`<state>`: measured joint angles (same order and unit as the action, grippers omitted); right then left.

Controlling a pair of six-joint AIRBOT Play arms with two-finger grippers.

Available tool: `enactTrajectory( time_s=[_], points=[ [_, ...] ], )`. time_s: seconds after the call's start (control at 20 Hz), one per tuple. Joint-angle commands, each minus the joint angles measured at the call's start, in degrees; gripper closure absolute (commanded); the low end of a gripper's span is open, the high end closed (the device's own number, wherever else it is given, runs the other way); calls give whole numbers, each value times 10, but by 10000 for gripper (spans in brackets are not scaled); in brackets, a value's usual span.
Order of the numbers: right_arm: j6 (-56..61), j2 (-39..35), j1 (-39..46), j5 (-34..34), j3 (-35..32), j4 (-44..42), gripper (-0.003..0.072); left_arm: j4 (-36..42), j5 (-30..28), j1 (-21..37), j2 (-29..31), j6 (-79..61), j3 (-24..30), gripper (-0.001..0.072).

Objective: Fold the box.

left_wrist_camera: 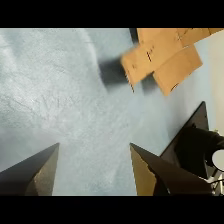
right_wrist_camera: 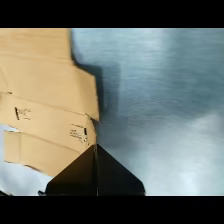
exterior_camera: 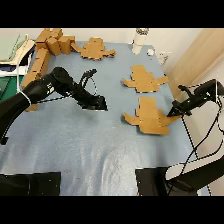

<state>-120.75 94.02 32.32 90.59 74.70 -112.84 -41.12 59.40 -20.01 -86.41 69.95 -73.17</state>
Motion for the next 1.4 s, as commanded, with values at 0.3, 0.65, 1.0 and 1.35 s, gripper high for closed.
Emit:
enactTrajectory(
  time_s=[0.3, 0.65, 1.0, 1.35],
  points=[
    [65, -55, -156, -90, -76, -172, 685, 2, 8, 54, 0, -9, 0, 21],
    [171, -181, -320, -296, -271, -155, 686, -69, 41, 92, 0, -20, 1, 21],
    [189, -190, -339, -281, -292, -120, 401, -73, 62, 94, 0, -20, 1, 21],
    [125, -191, -362, -236, -300, -153, 685, -60, 80, 107, -11, -38, 1, 21]
  ],
)
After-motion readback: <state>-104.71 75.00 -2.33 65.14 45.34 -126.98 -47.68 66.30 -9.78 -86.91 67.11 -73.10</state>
